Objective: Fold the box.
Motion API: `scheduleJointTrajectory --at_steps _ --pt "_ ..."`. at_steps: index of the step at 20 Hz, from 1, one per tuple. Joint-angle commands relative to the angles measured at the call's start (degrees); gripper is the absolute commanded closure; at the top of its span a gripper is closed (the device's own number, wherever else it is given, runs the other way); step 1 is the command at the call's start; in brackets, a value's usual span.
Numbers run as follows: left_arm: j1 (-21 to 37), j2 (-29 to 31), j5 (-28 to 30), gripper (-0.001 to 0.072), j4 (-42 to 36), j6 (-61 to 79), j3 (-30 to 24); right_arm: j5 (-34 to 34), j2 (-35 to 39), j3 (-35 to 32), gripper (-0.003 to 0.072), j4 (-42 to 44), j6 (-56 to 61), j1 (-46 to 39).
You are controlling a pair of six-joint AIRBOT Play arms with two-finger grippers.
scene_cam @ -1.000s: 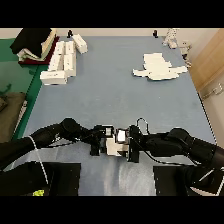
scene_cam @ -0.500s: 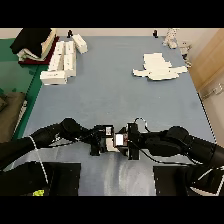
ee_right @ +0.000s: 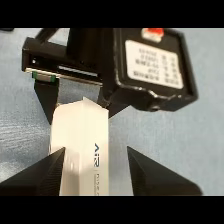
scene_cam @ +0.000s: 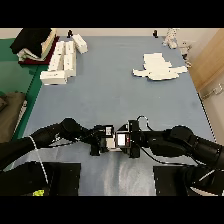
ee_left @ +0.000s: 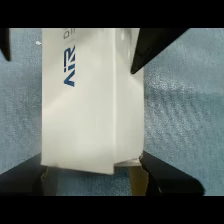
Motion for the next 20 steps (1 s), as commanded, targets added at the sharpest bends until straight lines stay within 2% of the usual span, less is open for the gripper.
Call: scheduleJointTrajectory --at_steps 1,9,14,20 --pt "0.0 0.0 0.0 0.0239 0.0 0.0 0.0 1.9 0.0 0.1 0.0184 -3.1 0.0 0.0" --pt "0.0 0.0 0.0 0.0239 0.0 0.0 0.0 1.7 -4.5 -0.5 0.0184 1.3 1.1 0.0" --pt "0.0 0.0 0.0 0.0239 0.0 0.0 0.0 0.1 -3.9 -0.5 0.0177 4.6 1.0 0.1" --pt "0.0 0.0 0.0 0.0238 0.0 0.0 0.0 -2.0 0.5 -0.5 0.015 6.8 1.7 0.1"
